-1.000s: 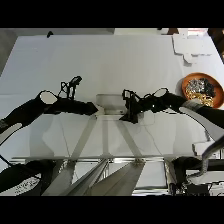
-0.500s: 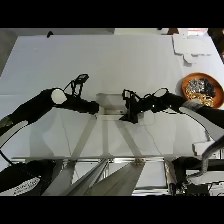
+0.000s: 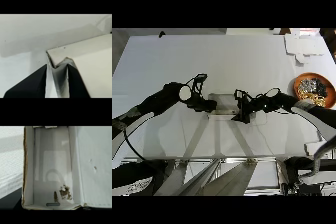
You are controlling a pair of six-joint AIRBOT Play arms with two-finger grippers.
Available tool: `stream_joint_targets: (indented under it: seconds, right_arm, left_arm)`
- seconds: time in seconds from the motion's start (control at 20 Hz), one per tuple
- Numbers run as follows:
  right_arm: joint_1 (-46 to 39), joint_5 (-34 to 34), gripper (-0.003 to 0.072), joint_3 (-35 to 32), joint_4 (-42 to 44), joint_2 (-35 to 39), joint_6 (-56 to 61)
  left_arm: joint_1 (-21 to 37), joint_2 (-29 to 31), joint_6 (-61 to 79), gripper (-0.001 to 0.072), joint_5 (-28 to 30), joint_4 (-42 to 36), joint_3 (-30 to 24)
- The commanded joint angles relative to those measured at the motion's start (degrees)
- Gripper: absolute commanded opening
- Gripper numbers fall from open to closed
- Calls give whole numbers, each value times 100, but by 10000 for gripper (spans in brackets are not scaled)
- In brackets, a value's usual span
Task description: Fold the box and place the chain.
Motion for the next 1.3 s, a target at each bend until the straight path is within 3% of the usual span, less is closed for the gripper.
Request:
stream_joint_targets:
  seconds: [0.0,0.4,0.7,0.8,1.25]
  right_arm:
    - [0,2,461,0,0,0,-2]
    - [0,2,461,0,0,0,-2]
    - [0,0,461,0,0,0,-2]
    - [0,2,461,0,0,0,0]
    - [0,2,461,0,0,0,-2]
  left_arm:
    - [-59,-214,-586,273,-509,472,391]
    - [-343,-675,-1056,273,-850,560,603]
    - [-396,-699,-1458,268,-1161,1082,844]
    - [-496,-732,-1458,190,-1207,1259,892]
    - [-841,-1099,-1746,211,-1237,1259,1137]
